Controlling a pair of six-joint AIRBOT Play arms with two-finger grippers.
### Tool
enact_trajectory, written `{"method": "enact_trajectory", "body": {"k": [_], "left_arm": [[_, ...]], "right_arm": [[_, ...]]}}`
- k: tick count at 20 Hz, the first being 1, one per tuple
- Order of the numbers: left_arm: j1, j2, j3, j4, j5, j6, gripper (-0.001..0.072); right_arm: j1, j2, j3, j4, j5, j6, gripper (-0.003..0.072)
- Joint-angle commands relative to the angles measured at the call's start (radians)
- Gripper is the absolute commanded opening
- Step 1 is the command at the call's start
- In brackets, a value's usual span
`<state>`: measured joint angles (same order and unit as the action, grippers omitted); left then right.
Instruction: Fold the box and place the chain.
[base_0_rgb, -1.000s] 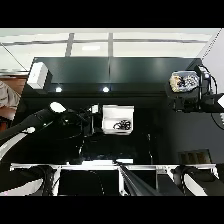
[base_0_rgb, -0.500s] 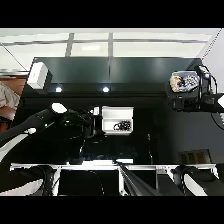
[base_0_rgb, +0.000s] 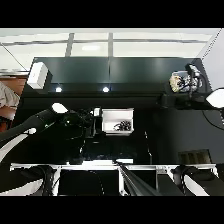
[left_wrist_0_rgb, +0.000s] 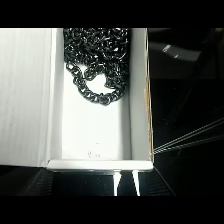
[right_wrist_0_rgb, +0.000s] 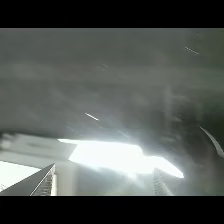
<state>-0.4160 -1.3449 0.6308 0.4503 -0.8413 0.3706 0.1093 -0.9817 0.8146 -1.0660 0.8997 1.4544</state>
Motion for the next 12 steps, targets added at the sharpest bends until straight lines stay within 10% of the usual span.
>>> {"method": "enact_trajectory", "body": {"k": [1, 4, 12], "left_arm": [[-0.001, 0.0, 0.001, 0.002, -0.001, 0.0, 0.0446], [-0.001, 0.0, 0.001, 0.002, -0.001, 0.0, 0.0446], [-0.001, 0.0, 0.001, 0.002, -0.001, 0.0, 0.0446]], "right_arm": [[0.098, -0.145, 0.035, 0.248, -0.211, -0.113, 0.0703], [0.179, -0.274, 0.058, 0.467, -0.159, -0.517, 0.0697], [0.237, -0.253, 0.079, 0.252, 0.142, -1.031, 0.0697]]}}
